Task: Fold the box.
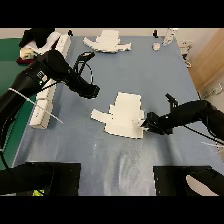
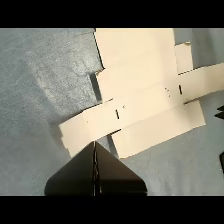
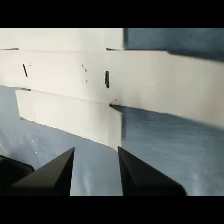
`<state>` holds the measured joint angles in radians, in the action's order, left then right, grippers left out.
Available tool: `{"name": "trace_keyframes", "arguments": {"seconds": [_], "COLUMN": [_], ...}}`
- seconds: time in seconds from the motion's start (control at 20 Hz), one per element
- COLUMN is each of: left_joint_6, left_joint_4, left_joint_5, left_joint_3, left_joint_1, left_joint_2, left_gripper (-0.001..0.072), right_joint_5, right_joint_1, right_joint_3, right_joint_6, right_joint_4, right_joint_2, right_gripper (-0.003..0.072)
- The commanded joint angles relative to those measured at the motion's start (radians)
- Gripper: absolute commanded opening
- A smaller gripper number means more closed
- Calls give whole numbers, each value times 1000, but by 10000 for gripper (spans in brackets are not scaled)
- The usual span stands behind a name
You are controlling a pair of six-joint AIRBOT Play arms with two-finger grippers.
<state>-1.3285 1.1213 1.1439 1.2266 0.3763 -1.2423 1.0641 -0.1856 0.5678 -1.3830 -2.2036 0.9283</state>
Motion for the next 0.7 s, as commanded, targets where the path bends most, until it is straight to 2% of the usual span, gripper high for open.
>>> {"name": "trace_keyframes", "arguments": {"seconds": [0.0,0.15,0.2,0.4,0.65], "left_joint_6": [0,1,0,0,0], "left_joint_4": [0,0,0,0,0], "left_joint_5": [0,0,0,-1,-21], "left_joint_3": [1,1,1,1,1], "left_joint_1": [0,0,0,0,0], "left_joint_2": [0,0,0,0,0], "left_gripper": [12,11,12,12,11], "right_joint_5": [-9,0,6,48,46], "right_joint_1": [14,119,166,330,371], "right_joint_3": [2,82,92,92,87], "right_joint_6": [24,103,92,-110,-312], "right_joint_4": [151,349,358,272,44], "right_joint_2": [-25,-23,-16,85,201], "right_gripper": [417,399,350,343,344]}}
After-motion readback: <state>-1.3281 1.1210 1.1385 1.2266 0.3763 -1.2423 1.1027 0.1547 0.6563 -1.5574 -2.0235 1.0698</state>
